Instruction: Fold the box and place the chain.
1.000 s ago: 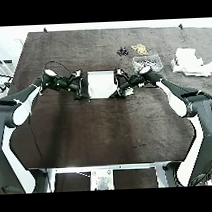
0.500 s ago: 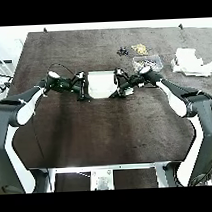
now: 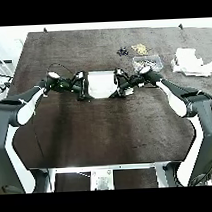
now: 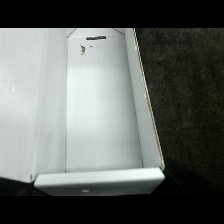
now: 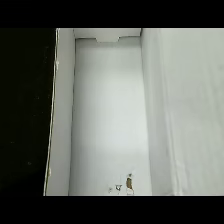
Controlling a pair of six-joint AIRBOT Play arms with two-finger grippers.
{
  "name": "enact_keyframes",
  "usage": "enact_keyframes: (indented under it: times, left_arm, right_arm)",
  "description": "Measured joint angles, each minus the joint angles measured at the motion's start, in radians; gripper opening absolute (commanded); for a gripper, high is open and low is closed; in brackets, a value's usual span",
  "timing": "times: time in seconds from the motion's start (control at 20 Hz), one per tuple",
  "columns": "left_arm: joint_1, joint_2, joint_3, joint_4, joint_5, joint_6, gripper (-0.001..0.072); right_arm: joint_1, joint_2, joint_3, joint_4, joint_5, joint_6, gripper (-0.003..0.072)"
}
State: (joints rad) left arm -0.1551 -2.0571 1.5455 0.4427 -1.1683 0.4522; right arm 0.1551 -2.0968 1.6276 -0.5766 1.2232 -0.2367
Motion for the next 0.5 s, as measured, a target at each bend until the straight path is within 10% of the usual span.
enact_keyframes:
  times: [0.1,0.25,0.5]
  left_arm:
    - [0.000,-0.003,0.000,-0.001,0.001,0.002,0.0720]
    - [0.000,-0.005,0.000,-0.005,-0.002,0.010,0.0529]
    - [0.000,-0.006,0.000,-0.007,-0.002,0.021,0.0530]
  right_arm:
    - [0.000,0.000,0.000,0.000,0.000,0.000,0.0397]
    - [0.000,0.000,0.000,0.000,0.000,0.001,0.0397]
    - [0.000,0.000,0.000,0.000,0.000,0.001,0.0397]
